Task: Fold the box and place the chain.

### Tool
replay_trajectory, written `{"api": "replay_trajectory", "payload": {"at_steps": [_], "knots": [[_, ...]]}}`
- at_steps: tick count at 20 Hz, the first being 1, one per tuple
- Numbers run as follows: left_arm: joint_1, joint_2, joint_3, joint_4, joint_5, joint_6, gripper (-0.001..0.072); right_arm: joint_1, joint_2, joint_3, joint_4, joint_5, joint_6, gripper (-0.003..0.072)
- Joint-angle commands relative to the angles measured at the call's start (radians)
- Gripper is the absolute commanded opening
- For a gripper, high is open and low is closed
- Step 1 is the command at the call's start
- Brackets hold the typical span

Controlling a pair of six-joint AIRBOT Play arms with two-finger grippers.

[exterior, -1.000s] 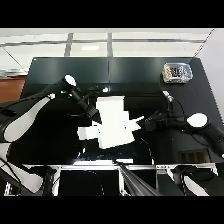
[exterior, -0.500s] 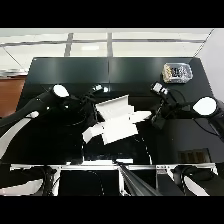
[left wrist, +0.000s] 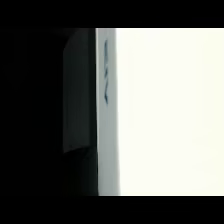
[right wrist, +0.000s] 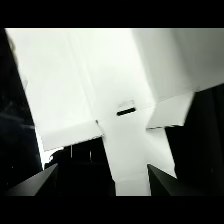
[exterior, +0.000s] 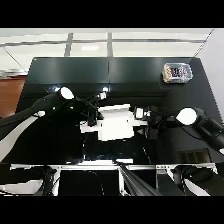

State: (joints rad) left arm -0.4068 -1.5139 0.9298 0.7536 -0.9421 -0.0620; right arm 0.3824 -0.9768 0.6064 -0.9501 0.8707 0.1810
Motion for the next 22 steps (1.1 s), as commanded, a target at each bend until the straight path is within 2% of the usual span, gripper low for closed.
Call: {"api": "replay_trajectory", "payload": {"at_steps": [1,6,17,22], "knots": [[-0.014,-0.018,0.005,0.012,0.008,0.015,0.0026,0.039,-0.049,-0.014,-0.047,-0.002,-0.038,0.0636],[-0.043,-0.023,0.005,0.023,0.0,0.014,0.0025,0.095,-0.11,-0.015,-0.023,-0.03,-0.042,0.0637],[-0.041,-0.023,0.005,0.023,0.0,0.014,0.0025,0.181,-0.122,-0.074,0.042,-0.056,-0.089,0.0637],[-0.041,-0.023,0.005,0.023,0.0,0.014,0.0025,0.218,-0.122,-0.12,0.18,-0.31,-0.087,0.0636]]}}
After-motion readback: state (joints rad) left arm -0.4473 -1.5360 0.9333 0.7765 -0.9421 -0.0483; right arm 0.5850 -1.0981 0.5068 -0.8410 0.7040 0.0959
